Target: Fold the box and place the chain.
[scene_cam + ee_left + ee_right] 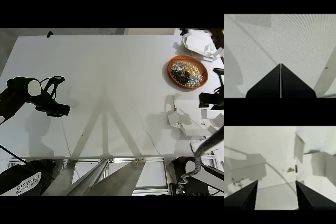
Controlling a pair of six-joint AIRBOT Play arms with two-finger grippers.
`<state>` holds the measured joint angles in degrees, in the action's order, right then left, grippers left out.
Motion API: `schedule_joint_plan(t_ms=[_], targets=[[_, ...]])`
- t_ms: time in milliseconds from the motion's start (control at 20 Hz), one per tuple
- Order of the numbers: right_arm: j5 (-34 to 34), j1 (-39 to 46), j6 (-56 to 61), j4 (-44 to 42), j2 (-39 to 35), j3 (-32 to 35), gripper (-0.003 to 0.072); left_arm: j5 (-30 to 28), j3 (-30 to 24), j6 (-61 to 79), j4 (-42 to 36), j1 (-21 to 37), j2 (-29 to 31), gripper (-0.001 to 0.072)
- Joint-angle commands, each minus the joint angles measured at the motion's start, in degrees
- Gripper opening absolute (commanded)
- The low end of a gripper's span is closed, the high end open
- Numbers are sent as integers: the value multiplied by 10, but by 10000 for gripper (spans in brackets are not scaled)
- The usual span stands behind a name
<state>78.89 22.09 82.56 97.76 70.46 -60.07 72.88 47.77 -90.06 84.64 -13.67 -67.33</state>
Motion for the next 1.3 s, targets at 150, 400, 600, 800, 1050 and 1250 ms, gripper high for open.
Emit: schedule_joint_plan(t_ms=[150, 400, 600, 800, 1050, 1250], targets=[[-21, 45, -56, 117, 23, -21, 504, 0, 0, 0, 0, 0, 0, 11], [38, 45, -79, 141, 81, -21, 504, 0, 0, 0, 0, 0, 0, 11], [45, 55, -74, 158, 130, -21, 490, 0, 0, 0, 0, 0, 0, 11], [17, 90, -57, 146, 168, -21, 400, 0, 0, 0, 0, 0, 0, 11], [31, 92, -101, 54, 174, -21, 21, 0, 0, 0, 0, 0, 0, 11], [48, 58, -189, -87, 144, -7, 20, 0, 0, 0, 0, 0, 0, 11]])
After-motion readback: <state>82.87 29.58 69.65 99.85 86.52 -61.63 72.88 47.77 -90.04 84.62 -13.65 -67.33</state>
